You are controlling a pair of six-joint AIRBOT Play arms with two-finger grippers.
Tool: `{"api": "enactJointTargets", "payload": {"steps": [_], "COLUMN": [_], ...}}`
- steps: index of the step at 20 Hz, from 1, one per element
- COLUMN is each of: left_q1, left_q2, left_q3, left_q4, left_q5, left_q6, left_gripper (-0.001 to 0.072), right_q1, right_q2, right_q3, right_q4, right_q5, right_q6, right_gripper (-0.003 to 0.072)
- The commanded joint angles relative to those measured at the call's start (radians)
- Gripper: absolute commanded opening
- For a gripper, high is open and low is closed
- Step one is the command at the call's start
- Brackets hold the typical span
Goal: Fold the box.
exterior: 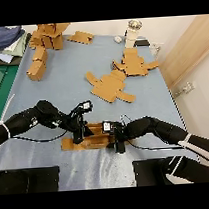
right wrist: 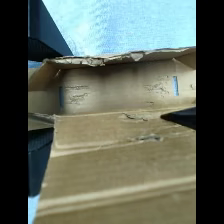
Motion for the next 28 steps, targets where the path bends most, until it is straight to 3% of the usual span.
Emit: {"api": "enactJointTargets", "payload": {"steps": [1,28], "left_q1": [0.000,0.000], "left_q2": [0.001,0.000], "left_q3": [0.000,0.000], "left_q4": [0.000,-0.048], "left_q5": [0.000,0.009], "left_q6": [0.000,-0.002], "left_gripper": [0.0014,0.0014], "right_q1": [0.001,0.001], "right_q2": [-0.002,-0.002], "right_q3": [0.005,0.006], "right_q4": [-0.021,-0.012], "right_q5": [-0.024,-0.021], "right_q6": [0.002,0.002], "right_gripper": [0.0478,0.0478]}}
